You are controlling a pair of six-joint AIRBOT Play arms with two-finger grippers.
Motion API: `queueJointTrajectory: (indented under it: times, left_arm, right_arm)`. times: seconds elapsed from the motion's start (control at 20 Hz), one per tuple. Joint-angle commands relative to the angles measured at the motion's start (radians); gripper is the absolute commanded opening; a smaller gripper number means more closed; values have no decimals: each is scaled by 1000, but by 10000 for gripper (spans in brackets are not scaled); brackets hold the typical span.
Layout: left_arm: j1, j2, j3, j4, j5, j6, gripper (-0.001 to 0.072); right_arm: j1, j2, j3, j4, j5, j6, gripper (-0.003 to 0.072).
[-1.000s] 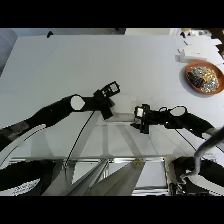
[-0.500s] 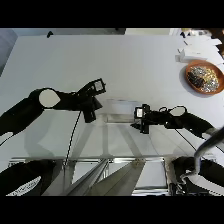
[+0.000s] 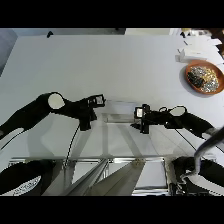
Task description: Fold the box and place the chain.
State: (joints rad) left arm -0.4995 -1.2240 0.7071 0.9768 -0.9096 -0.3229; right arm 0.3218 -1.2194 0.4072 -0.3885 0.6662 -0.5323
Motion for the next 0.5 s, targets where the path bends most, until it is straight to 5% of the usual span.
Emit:
queueJointTrajectory:
  times: [0.0, 0.05, 0.15, 0.45]
  left_arm:
    - [1, -50, -10, -1, 19, 94, 159]
    - [1, -52, -10, -5, 37, 143, 164]
    - [1, -53, -10, -33, 80, 251, 300]
    - [-2, -76, -10, -90, 121, 541, 397]
  right_arm:
    - [0, 1, 0, 1, 0, 0, 405]
    - [0, 1, 0, 1, 0, 0, 405]
    - [0, 1, 0, 1, 0, 0, 405]
    - [0, 1, 0, 1, 0, 0, 405]
